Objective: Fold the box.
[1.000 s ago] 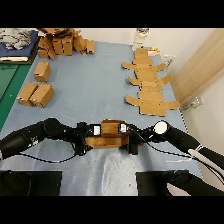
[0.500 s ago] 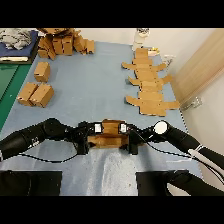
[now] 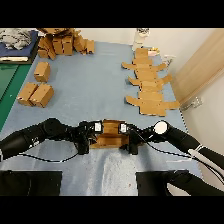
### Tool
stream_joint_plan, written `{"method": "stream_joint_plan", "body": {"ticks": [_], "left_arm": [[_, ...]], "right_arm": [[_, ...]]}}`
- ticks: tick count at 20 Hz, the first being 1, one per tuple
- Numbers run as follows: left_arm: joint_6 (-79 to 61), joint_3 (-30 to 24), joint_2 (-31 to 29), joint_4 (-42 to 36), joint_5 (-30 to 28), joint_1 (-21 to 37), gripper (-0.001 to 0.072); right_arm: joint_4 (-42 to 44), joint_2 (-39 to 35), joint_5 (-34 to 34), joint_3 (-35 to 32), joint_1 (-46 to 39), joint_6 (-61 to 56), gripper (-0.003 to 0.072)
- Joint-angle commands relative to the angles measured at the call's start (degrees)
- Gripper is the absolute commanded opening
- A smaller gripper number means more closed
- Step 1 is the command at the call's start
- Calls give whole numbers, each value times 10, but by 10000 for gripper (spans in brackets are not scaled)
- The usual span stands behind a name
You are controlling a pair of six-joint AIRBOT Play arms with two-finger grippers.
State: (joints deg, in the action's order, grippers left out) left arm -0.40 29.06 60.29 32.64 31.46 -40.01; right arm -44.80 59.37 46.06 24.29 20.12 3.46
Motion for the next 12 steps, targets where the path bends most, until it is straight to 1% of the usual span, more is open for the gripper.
{"method": "stream_joint_plan", "body": {"ticks": [1,4,6,7,9,10,11,12], "left_arm": [[-2,1,7,-14,0,0,164],[-1,1,11,-3,-11,1,164],[25,1,8,36,-26,16,177],[44,1,3,49,-21,31,178],[47,2,-11,53,27,57,187],[44,2,-15,53,50,59,228],[37,2,-16,50,69,57,428],[34,2,-16,49,73,50,472]], "right_arm": [[0,0,0,0,0,0,513],[0,0,0,0,0,0,513],[0,0,0,0,0,0,513],[0,0,1,0,0,0,513],[0,0,0,0,0,0,514],[0,0,0,0,0,0,513],[0,0,0,0,0,0,514],[0,0,0,0,0,0,514]]}}
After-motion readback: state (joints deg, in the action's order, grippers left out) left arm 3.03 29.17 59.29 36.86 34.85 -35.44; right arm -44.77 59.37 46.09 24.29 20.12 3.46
